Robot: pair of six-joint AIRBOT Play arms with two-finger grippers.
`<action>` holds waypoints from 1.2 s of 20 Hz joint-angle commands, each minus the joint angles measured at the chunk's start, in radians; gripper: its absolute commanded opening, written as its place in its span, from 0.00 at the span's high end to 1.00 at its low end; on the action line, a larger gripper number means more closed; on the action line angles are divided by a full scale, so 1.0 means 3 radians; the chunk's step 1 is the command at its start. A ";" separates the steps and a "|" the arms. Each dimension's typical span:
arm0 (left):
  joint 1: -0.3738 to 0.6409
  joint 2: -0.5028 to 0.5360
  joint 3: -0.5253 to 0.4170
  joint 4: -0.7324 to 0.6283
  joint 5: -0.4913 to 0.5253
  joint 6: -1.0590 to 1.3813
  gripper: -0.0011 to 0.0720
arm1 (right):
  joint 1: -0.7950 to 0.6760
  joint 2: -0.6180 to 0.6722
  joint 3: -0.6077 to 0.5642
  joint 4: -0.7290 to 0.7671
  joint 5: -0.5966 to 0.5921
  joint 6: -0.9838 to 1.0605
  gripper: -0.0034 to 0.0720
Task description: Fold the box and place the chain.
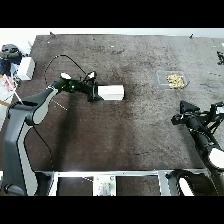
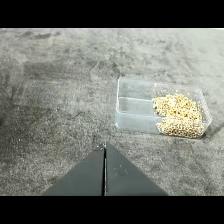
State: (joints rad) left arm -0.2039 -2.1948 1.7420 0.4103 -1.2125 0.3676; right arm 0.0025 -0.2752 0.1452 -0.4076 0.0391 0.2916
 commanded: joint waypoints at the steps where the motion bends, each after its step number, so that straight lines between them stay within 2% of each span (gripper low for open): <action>1: 0.0000 0.0003 0.0004 -0.0008 0.0014 0.0001 0.43 | -0.0003 0.0010 -0.0013 0.0000 -0.0019 0.0015 0.94; 12: -0.0001 0.0003 0.0004 -0.0286 0.0001 0.0000 0.43 | -0.0003 0.0010 -0.0013 0.0000 -0.0020 0.0015 0.94; 24: 0.0001 0.0003 0.0004 -0.0298 -0.0005 0.0000 0.43 | -0.0003 0.0010 -0.0013 0.0000 -0.0022 0.0015 0.94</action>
State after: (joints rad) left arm -0.2039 -2.1948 1.7420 0.3222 -1.2144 0.3676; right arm 0.0021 -0.2722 0.1417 -0.4076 0.0326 0.2958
